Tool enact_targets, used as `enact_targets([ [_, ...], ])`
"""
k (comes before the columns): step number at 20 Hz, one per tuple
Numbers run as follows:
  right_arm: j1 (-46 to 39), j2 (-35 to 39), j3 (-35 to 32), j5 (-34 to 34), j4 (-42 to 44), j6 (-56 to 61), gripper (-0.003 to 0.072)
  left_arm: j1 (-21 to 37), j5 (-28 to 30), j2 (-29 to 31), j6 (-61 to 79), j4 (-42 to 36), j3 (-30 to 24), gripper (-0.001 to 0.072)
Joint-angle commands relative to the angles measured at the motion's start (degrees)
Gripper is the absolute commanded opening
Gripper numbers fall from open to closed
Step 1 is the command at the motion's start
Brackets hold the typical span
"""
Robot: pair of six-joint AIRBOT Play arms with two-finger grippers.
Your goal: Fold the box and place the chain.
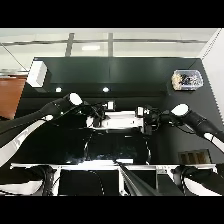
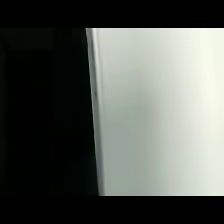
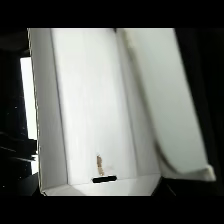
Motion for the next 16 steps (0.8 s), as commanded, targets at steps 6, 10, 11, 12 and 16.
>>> enact_targets([
  [6,0.09,-3.69,0.35,0.28,1.31,-1.22,0.0666,-0.02,0.0,0.0,-0.02,0.0,-0.02,0.0027],
  [10,0.48,-3.91,0.55,-0.57,0.9,0.31,0.0666,-0.02,-0.02,0.0,-0.02,0.0,-0.02,0.0027],
  [11,0.46,-4.07,0.79,-0.61,0.74,0.85,0.0666,-0.02,0.0,0.0,-0.02,0.0,-0.02,0.0027],
  [12,0.48,-4.39,1.11,-0.59,0.5,1.49,0.0666,-0.02,-0.02,0.0,-0.02,0.0,-0.02,0.0027],
  [16,0.48,-4.96,1.84,-0.24,-0.61,3.13,0.0666,-0.02,-0.02,0.0,-0.02,0.0,-0.02,0.0027],
])
